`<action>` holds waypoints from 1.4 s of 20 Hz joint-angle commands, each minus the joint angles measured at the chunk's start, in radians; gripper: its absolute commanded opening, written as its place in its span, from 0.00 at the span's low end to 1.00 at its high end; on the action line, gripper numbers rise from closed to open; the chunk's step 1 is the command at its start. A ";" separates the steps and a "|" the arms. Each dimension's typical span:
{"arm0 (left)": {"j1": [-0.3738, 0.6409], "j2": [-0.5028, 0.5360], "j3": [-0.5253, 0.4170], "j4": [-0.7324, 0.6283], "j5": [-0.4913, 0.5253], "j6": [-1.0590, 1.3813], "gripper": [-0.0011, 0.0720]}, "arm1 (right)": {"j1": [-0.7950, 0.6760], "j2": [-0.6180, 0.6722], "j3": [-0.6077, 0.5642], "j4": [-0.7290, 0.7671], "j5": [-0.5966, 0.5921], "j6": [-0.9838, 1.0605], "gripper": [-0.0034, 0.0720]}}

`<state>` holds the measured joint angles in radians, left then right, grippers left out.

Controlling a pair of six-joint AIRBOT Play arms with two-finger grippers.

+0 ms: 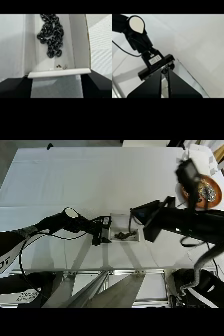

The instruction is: Fold the box and place the chain.

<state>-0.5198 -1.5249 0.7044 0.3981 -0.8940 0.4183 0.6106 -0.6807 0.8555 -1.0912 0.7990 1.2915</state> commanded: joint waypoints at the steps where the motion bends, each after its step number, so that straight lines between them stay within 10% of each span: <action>1: 0.001 0.000 0.000 0.000 0.000 0.000 0.58 | 0.001 -0.120 -0.002 0.029 0.022 -0.040 0.06; 13: 0.001 0.000 0.000 0.000 0.000 0.000 0.58 | 0.080 -0.488 -0.084 -0.003 0.034 -0.039 0.08; 17: 0.001 0.000 0.000 0.000 0.000 0.000 0.58 | 0.080 -0.518 -0.084 -0.010 0.023 -0.032 0.29; 24: 0.001 0.000 0.000 0.000 0.000 0.000 0.58 | -0.054 -0.243 -0.068 -0.045 0.241 0.004 0.30; 28: 0.001 0.000 0.000 0.000 0.000 0.000 0.58 | -0.243 -0.077 -0.068 -0.335 0.364 0.214 0.27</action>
<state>-0.5198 -1.5249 0.7044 0.3985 -0.8940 0.4183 0.4820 -0.8597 0.7853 -1.2427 1.0626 1.3666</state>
